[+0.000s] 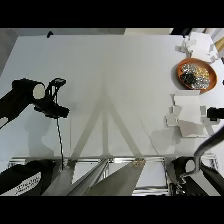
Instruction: Fold the box and place the chain.
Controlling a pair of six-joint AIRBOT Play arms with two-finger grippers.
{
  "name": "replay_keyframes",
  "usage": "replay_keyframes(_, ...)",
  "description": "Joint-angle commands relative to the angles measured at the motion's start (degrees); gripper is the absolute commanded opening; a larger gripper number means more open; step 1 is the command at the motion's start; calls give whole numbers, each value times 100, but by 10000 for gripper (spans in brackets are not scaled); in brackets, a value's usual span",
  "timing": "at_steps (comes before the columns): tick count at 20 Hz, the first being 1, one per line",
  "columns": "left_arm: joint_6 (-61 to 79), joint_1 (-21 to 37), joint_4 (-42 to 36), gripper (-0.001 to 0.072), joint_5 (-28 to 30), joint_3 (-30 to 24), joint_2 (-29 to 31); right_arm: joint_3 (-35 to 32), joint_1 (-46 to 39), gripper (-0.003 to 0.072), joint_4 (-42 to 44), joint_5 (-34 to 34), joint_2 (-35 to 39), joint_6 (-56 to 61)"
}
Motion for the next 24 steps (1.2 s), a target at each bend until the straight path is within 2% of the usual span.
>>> replay_keyframes(1, 2, 4, 2, 11, 2, -2, 4, 7, -70, 526, -752, -330, -527, 229)
replay_keyframes(3, 2, 4, 2, 11, 2, -2, 4, 7, -70, 504, -804, -577, -675, 243)
replay_keyframes(6, 2, 4, 0, 11, 2, -2, 4, 7, -70, 382, -745, -848, -870, 243)
replay_keyframes(9, 2, 4, 2, 11, 2, -2, 4, 7, -70, 248, -767, -739, -1097, 247)
replay_keyframes(10, 2, 4, 0, 11, 2, -2, 4, 7, -70, 65, -763, -706, -1113, 234)
replay_keyframes(11, 2, 4, 2, 11, 2, -2, 4, 7, -48, 11, -741, -688, -1084, 199)
replay_keyframes(13, 2, 4, 2, 11, 4, -2, 4, 7, 144, 11, -693, -540, -984, -122)
replay_keyframes(15, 2, 4, 2, 11, 2, -2, 4, -42, 466, 10, 33, -481, -737, -586)
replay_keyframes(19, 52, 4, 11, 11, 4, -2, 4, -682, 1298, 8, 2299, -1172, -17, -881)
replay_keyframes(22, 940, 4, 140, 11, 4, -2, 4, -1220, 2306, 8, 3139, -1648, 496, -706)
replay_keyframes(24, 944, 2, 118, 11, 4, -2, 4, -1432, 2988, 8, 3152, -1882, 710, -164)
